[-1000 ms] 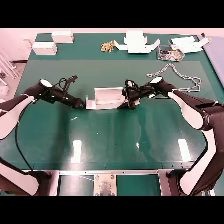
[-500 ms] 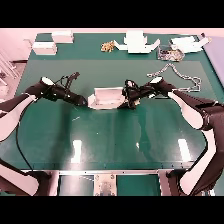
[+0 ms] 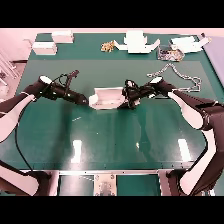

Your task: Fold the box and place the chain.

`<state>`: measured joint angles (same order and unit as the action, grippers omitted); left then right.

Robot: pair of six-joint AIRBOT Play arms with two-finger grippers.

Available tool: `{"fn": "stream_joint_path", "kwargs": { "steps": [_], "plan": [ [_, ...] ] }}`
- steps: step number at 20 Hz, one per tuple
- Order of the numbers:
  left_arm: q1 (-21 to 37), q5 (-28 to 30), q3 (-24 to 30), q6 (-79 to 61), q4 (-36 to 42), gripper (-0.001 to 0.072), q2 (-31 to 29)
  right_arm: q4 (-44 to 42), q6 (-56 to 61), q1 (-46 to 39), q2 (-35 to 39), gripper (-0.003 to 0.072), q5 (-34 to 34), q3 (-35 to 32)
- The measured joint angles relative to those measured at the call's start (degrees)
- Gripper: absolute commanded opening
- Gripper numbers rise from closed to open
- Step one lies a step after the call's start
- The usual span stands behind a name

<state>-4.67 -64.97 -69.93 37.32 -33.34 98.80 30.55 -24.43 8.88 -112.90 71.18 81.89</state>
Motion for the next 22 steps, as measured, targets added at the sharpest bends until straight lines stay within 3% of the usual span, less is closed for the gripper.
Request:
{"fn": "stream_joint_path", "kwargs": {
  "steps": [1,2,3,20,21,22],
  "plan": [
    [0.0,-0.3,0.0,-0.4,0.6,0.0043,0.0,0.0,0.0,0.0,0.0,0.0566,0.0,0.0],
    [0.0,-0.5,0.0,-0.8,1.0,0.0274,0.0,0.0,0.0,0.0,0.0,0.0567,0.0,0.0],
    [0.0,-0.8,0.0,-1.0,1.3,0.0344,0.0,0.0,0.0,0.0,0.0,0.0567,0.0,0.0],
    [0.0,-3.0,0.0,-3.0,7.5,0.0344,-0.1,0.0,0.0,0.0,0.0,0.0566,0.0,0.0],
    [0.0,-3.1,0.0,-3.1,7.9,0.0285,-0.1,0.0,0.0,0.0,0.0,0.0566,0.0,0.0],
    [0.0,-3.2,0.0,-3.1,8.3,0.0138,-0.1,0.0,0.0,0.0,0.0,0.0567,0.0,0.0]
  ]
}}
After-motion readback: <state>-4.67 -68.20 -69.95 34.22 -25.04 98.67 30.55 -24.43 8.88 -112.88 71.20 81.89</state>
